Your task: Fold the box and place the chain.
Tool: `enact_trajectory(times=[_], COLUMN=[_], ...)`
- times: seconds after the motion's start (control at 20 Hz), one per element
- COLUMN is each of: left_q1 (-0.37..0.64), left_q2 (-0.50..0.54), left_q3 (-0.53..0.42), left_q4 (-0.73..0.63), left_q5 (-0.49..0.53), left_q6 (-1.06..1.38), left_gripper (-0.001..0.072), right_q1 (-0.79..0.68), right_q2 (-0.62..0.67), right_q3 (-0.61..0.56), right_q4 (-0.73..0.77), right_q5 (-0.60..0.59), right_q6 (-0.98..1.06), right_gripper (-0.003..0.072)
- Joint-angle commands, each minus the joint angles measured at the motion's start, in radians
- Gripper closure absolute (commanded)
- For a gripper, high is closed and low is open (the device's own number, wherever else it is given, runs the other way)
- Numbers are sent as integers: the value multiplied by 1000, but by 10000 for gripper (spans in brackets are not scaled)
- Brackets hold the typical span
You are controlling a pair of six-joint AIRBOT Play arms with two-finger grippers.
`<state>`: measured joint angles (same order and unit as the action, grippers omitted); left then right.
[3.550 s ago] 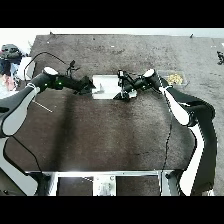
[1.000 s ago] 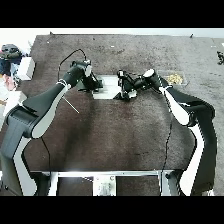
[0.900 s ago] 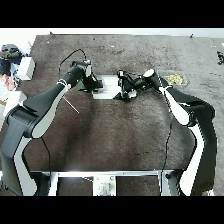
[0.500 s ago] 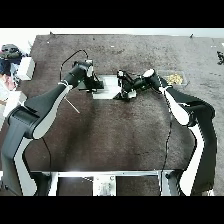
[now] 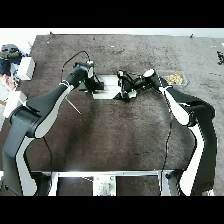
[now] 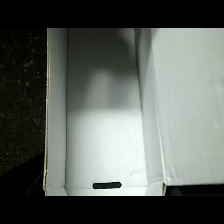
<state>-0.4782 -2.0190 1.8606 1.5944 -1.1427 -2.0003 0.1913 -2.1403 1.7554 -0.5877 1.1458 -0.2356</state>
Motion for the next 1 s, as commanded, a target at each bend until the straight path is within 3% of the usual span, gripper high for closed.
enact_trajectory(times=[0.0,0.4,0.6,0.8,0.95], left_q1=[-1,0,0,29,88], left_q2=[2,15,61,146,201], left_q3=[9,62,145,154,150], left_q4=[-36,-34,-34,-60,-169], left_q5=[13,-110,-199,-147,-99], left_q6=[45,144,288,354,462], left_gripper=[333,331,331,332,331], right_q1=[1,1,1,1,1], right_q2=[1,1,1,1,1], right_q3=[0,0,0,0,0], right_q4=[1,1,1,1,1], right_q5=[-1,-1,-1,-1,-1], right_q6=[1,1,1,1,1], right_gripper=[222,222,222,222,221])
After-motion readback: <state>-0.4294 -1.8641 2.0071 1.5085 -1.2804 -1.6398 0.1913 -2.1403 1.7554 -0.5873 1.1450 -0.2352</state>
